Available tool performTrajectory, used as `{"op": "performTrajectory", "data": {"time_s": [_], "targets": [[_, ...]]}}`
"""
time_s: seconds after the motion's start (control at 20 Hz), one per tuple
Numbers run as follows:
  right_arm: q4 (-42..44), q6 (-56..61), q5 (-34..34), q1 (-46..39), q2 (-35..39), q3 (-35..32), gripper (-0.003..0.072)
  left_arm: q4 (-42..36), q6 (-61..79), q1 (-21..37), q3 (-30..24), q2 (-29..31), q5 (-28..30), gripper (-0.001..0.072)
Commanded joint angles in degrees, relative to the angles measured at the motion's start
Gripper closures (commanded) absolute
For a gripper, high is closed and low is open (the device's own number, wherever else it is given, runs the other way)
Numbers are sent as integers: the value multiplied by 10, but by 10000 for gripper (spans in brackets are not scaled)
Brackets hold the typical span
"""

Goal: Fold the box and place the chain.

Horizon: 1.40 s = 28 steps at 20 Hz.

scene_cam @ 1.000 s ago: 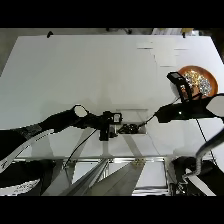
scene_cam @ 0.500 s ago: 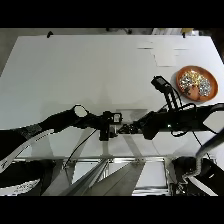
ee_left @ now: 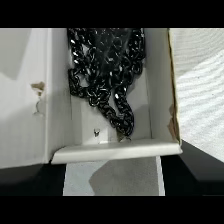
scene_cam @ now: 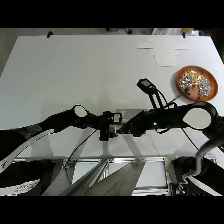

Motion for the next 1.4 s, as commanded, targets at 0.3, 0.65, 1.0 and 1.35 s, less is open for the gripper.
{"op": "performTrajectory", "data": {"time_s": [0.3,0.65,1.0,1.35], "targets": [[-112,-15,17,-187,-21,107,666,0,0,0,0,0,0,500],[-267,21,58,-308,-170,106,545,0,0,0,0,0,0,500],[-308,54,76,-309,-283,106,337,0,0,0,0,0,0,500],[-309,62,63,-309,-307,105,349,0,0,0,0,0,0,500]]}}
